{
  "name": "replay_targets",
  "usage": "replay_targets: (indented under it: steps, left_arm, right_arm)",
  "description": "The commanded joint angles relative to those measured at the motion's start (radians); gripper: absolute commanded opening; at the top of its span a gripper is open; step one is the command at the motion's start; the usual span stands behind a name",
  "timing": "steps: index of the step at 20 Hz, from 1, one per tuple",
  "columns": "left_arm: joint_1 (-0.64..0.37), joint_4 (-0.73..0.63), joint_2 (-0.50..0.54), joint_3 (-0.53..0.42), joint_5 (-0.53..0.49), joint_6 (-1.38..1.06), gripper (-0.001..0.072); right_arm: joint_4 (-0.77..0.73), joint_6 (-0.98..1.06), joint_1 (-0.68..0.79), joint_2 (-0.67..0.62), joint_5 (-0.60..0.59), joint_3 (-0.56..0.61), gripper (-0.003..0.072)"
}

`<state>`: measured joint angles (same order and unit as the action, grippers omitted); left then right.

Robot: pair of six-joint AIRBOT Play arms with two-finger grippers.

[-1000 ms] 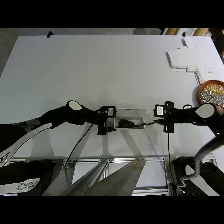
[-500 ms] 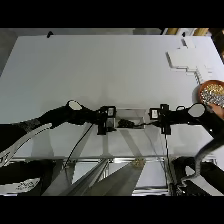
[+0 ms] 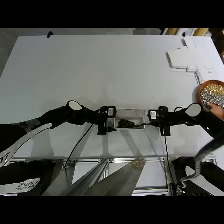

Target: Fold the box and place the chain.

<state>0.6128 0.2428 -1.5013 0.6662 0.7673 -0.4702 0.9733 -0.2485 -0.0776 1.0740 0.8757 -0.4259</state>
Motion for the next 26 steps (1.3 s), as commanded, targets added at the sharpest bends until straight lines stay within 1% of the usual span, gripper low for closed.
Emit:
replay_targets:
  steps: [1,3,4,5,8,10,11,12,14,17,18,19,21,23,26]
  left_arm:
    - [0.000,0.000,0.000,0.000,0.000,0.000,0.0149]
    - [0.000,0.000,0.000,0.000,0.000,0.000,0.0149]
    - [0.000,0.000,0.000,0.000,0.000,0.000,0.0149]
    - [0.000,0.000,0.000,0.000,0.000,0.000,0.0149]
    - [0.000,0.000,0.000,0.000,0.000,0.000,0.0149]
    - [0.000,0.000,0.000,0.000,0.000,0.000,0.0149]
    - [0.000,0.000,0.000,0.000,0.000,0.000,0.0149]
    - [0.000,0.000,0.000,0.000,0.000,0.000,0.0149]
    - [0.000,0.000,0.000,0.000,0.000,0.000,0.0149]
    - [0.000,0.000,0.000,0.000,0.000,0.000,0.0149]
    - [0.000,0.000,0.000,0.000,0.000,0.000,0.0149]
    - [0.000,0.000,0.000,0.000,0.000,0.000,0.0149]
    - [0.000,0.000,0.000,0.000,0.003,0.000,0.0149]
    - [0.000,0.000,0.000,0.000,0.003,0.000,0.0149]
    - [0.000,0.000,0.000,0.000,0.007,0.000,0.0149]
  right_arm:
    - [0.046,0.000,-0.021,0.012,-0.020,0.003,0.0046]
    - [0.073,0.005,-0.047,0.003,-0.025,0.003,0.0034]
    - [0.091,0.008,-0.055,-0.012,-0.024,0.002,0.0016]
    - [0.116,0.025,-0.061,-0.040,-0.023,0.002,0.0016]
    - [0.172,0.101,-0.060,-0.180,-0.016,0.003,0.0016]
    - [0.159,0.114,-0.060,-0.296,0.015,0.002,0.0016]
    - [0.126,0.114,-0.060,-0.341,0.029,0.002,0.0016]
    - [0.058,0.114,-0.061,-0.383,0.041,0.002,0.0016]
    - [-0.138,0.113,-0.060,-0.433,0.057,0.002,0.0016]
    - [-0.452,0.107,-0.064,-0.439,0.090,0.002,0.0015]
    - [-0.507,0.102,-0.081,-0.439,0.088,0.002,0.0015]
    - [-0.535,0.082,-0.111,-0.438,0.088,0.002,0.0015]
    - [-0.535,0.055,-0.199,-0.434,0.056,0.003,0.0016]
    - [-0.534,0.056,-0.300,-0.404,-0.031,0.003,0.0016]
    - [-0.533,0.056,-0.418,-0.307,-0.146,0.003,0.0016]
